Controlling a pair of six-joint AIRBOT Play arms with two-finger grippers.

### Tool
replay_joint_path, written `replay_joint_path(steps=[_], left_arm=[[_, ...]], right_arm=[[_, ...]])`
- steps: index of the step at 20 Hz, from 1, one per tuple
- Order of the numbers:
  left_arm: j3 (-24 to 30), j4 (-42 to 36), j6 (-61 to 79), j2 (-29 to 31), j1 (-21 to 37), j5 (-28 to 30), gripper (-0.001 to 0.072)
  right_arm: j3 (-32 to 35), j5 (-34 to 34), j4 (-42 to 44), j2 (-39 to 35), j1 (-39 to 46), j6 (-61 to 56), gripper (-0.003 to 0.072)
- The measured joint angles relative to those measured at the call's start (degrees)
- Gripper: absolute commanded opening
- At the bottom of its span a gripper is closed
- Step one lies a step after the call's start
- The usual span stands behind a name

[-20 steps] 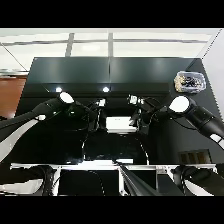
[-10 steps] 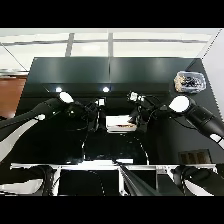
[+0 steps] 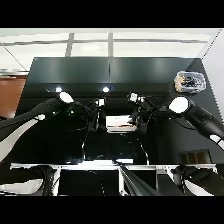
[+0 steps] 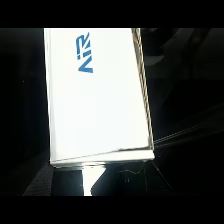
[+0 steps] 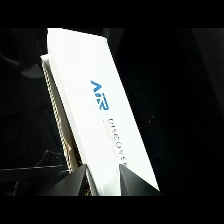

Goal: Fold the box and place the chain.

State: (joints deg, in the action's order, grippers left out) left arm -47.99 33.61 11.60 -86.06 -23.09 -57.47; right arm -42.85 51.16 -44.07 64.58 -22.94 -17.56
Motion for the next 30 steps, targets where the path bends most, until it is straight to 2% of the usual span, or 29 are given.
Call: replay_joint_path(steps=[20,21,22,30], left_arm=[[0.0,0.0,0.0,0.0,0.0,0.0,0.037],[0.0,0.0,0.0,0.0,0.0,0.0,0.037],[0.0,0.0,0.0,0.0,0.0,0.0,0.0369],[0.0,0.0,0.0,0.0,0.0,0.0,0.0369]], right_arm=[[0.1,1.7,-0.2,0.0,-0.1,-2.3,0.0234],[0.1,1.8,-0.2,0.0,-0.1,-2.4,0.0239],[0.1,2.2,-0.2,0.0,-0.1,-2.7,0.0319],[0.1,3.5,-0.3,0.0,-0.1,-6.4,0.0315]])
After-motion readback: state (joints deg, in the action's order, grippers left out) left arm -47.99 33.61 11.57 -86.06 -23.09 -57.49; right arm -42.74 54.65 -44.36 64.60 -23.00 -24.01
